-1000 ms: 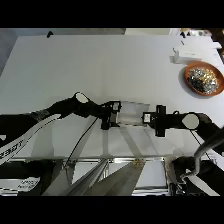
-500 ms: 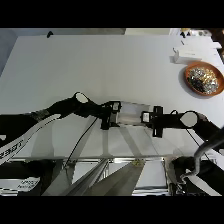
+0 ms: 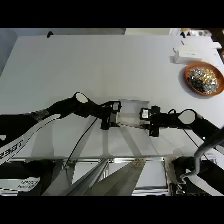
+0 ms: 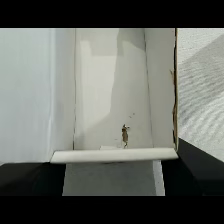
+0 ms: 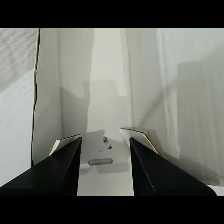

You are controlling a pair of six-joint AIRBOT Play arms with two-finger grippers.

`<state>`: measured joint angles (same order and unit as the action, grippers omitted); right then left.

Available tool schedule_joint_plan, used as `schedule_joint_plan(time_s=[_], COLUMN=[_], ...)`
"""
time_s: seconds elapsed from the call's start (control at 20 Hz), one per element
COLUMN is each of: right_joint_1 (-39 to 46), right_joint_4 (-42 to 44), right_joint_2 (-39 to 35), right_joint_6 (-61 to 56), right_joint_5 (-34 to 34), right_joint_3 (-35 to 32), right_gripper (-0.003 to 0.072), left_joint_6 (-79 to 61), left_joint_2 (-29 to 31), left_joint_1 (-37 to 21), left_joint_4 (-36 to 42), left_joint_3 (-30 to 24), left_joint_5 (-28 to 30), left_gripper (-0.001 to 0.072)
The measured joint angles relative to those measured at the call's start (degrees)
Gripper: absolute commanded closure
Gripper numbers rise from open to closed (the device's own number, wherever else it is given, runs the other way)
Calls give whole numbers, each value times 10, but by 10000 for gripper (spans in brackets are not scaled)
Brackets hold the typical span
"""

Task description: Fold the box and place the chain.

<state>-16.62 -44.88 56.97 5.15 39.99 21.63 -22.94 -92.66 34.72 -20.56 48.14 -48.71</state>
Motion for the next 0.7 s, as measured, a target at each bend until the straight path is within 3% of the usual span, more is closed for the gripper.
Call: schedule_joint_plan(time_s=[0.15,0.25,0.3,0.5,0.7], right_joint_1=[0,0,0,-1,12], right_joint_4=[7,8,13,-17,-157], right_joint_2=[6,4,-2,-55,-107], right_joint_6=[-10,-55,-90,-267,-571], right_joint_5=[-2,-2,1,23,70], right_joint_3=[0,0,0,2,34], right_gripper=[339,607,670,670,670], left_joint_6=[0,1,2,1,1], left_joint_2=[0,0,0,0,0], left_joint_1=[0,0,0,0,0], left_joint_4=[0,1,2,2,1], left_joint_3=[0,0,0,0,0], left_joint_5=[0,0,1,2,1], left_gripper=[347,347,347,347,347])
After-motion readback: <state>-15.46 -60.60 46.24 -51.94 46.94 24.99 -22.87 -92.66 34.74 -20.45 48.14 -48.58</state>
